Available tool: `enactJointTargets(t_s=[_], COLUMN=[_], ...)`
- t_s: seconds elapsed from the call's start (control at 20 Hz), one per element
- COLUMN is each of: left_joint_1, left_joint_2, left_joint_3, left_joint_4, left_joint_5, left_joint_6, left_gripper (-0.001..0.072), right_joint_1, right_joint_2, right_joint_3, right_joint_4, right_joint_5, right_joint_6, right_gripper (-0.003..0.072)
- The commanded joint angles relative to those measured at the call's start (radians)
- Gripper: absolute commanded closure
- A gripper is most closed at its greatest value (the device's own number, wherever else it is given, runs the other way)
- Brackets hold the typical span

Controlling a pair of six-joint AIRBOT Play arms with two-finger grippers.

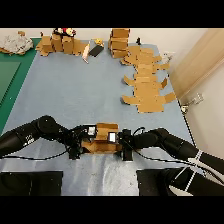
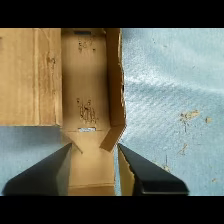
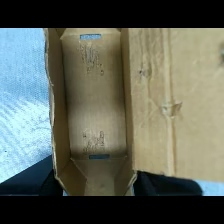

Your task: Fold the box.

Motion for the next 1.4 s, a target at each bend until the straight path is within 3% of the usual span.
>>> enactJointTargets(t_s=[0.0,0.4,0.45,0.5,1.2,1.25,1.35], left_joint_1=[-0.002,-0.037,-0.039,-0.039,-0.051,-0.051,-0.051], left_joint_2=[-0.002,-0.02,-0.02,-0.02,-0.035,-0.044,-0.053], left_joint_3=[0.0,0.0,0.0,0.0,-0.001,0.0,0.0], left_joint_4=[0.0,-0.03,-0.031,-0.034,-0.142,-0.143,-0.151], left_joint_5=[-0.001,0.07,0.078,0.076,0.099,0.095,0.092], left_joint_6=[-0.006,0.002,0.003,0.009,0.05,0.05,0.05], left_gripper=[0.0426,0.0429,0.0521,0.0664,0.0665,0.0647,0.0374], right_joint_1=[-0.001,-0.001,-0.001,-0.001,-0.001,-0.001,-0.001], right_joint_2=[0.0,0.0,0.0,0.0,0.0,0.0,0.0], right_joint_3=[0.0,0.0,0.0,0.0,0.0,0.0,0.0], right_joint_4=[0.0,0.0,0.0,0.0,0.0,0.0,0.0], right_joint_5=[0.0,0.0,0.0,0.0,0.0,0.0,0.0], right_joint_6=[0.0,0.0,0.0,0.0,0.0,0.0,0.0], right_gripper=[0.0176,0.0176,0.0176,0.0176,0.0176,0.0176,0.0176])
